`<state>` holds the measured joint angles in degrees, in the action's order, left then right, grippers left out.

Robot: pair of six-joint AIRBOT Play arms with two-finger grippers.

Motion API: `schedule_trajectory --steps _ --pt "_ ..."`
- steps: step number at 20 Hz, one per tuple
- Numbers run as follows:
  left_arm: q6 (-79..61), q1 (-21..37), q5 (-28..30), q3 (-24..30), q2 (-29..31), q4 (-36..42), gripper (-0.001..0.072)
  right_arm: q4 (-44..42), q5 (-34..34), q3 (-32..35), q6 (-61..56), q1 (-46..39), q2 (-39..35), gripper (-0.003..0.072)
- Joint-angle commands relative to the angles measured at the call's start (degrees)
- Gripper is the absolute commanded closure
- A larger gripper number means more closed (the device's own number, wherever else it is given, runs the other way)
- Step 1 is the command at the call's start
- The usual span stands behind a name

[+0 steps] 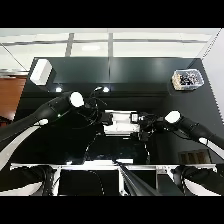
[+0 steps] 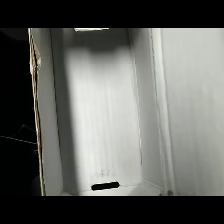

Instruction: Fold the box and place the chain.

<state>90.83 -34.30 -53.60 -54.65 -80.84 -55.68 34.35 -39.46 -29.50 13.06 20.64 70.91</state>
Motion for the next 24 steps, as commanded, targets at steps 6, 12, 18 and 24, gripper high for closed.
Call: schedule_trajectory --steps 6,12,18,24 --pt "17.84 -6.99 -1.64 -3.56 -0.17 -22.08 0.0224 -0.04 0.11 0.04 -0.2 0.07 0.02 0.0196" --pt "25.9 -11.19 -10.86 -10.78 -4.96 -29.42 0.0224 -0.04 0.13 0.04 -0.22 0.07 0.02 0.0196" --pt "33.57 -13.57 -15.74 -14.73 -10.19 -31.3 0.0224 -0.04 0.13 0.04 -0.22 0.07 0.02 0.0196" --pt "42.05 -15.13 -12.87 -14.75 -10.23 -32.39 0.0225 -0.04 0.11 0.04 -0.2 0.07 0.02 0.0196"
